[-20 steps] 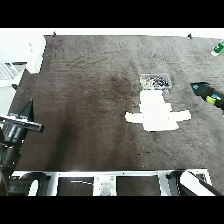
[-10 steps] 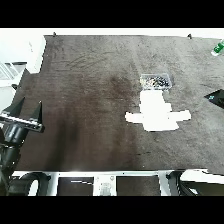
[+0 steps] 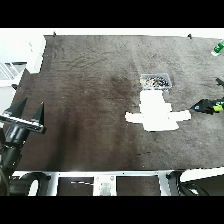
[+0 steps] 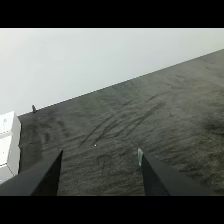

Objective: Fold the box and place the chain.

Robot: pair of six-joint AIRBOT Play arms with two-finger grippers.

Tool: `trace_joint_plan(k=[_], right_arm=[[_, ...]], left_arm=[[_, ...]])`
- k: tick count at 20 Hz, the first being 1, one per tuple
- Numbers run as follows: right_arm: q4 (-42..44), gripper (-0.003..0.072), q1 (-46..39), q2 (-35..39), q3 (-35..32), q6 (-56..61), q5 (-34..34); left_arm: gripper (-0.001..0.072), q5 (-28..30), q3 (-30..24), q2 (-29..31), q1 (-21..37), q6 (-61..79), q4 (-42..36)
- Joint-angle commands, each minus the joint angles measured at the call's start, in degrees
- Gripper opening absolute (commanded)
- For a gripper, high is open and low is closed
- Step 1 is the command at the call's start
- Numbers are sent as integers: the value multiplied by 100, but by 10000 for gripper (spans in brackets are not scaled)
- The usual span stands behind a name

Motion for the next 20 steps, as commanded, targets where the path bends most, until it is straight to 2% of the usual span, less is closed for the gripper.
trace_joint_plan(k=[1, 8, 9, 10, 14, 18, 19, 20], right_arm=[[-61, 513, 114, -326, 24, -96, 142], [247, 492, 326, -522, -208, -396, 483], [354, 484, 367, -522, -284, -396, 511], [455, 429, 402, -522, -374, -396, 538], [501, 423, 487, -522, -654, -420, 520], [949, 215, 533, -522, -680, -485, 675], [946, 97, 553, -522, -688, -498, 715], [957, 14, 573, -520, -702, -503, 739]], left_arm=[[547, -98, 7, 2, -4, 0, -2], [546, -90, 7, 2, -4, 7, 0], [546, -57, 7, 2, -4, 4, 0], [546, -48, 7, 2, -4, 7, 0], [546, -39, 7, 2, -4, 31, 2], [546, -42, 7, 2, -4, 66, 0], [546, -46, 7, 2, -4, 66, 0], [546, -44, 7, 2, -4, 66, 0]])
